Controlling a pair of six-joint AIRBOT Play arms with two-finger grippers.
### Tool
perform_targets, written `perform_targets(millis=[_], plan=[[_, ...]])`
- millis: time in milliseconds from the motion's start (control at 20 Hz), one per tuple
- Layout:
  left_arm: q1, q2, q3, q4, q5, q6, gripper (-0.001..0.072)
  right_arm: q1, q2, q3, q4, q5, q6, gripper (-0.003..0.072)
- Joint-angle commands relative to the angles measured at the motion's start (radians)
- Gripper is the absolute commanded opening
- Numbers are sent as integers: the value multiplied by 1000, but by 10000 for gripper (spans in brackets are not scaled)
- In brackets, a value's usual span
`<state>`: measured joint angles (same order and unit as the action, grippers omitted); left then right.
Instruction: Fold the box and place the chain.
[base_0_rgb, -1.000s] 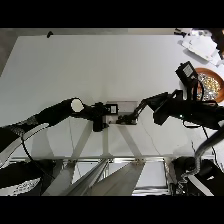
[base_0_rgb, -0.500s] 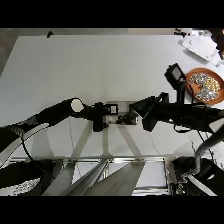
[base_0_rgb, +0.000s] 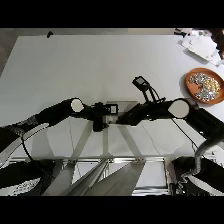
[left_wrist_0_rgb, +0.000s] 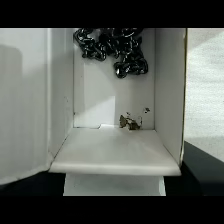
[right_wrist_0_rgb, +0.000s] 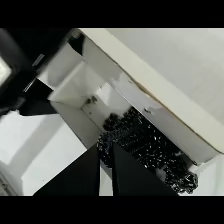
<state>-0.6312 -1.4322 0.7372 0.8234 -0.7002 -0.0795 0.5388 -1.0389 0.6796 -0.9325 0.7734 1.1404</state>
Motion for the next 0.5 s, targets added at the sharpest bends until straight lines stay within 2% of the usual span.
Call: perform_targets(millis=[0, 100, 150, 200, 350, 450], plan=[[0, 0, 0, 0, 0, 0, 13, -1, -114, 0, -6, -8, 37, 17], [0, 0, 0, 0, 0, 0, 13, -1, -127, 0, -6, -8, 37, 49], [0, 0, 0, 0, 0, 0, 13, -1, -127, 0, -6, -9, 37, 202], [0, 0, 0, 0, 0, 0, 13, -1, -127, 0, -6, -9, 37, 302], [0, 0, 0, 0, 0, 0, 13, -1, -95, 0, -6, 10, 29, 302], [0, 0, 0, 0, 0, 0, 13, -23, -4, 0, -7, 35, -23, 302]])
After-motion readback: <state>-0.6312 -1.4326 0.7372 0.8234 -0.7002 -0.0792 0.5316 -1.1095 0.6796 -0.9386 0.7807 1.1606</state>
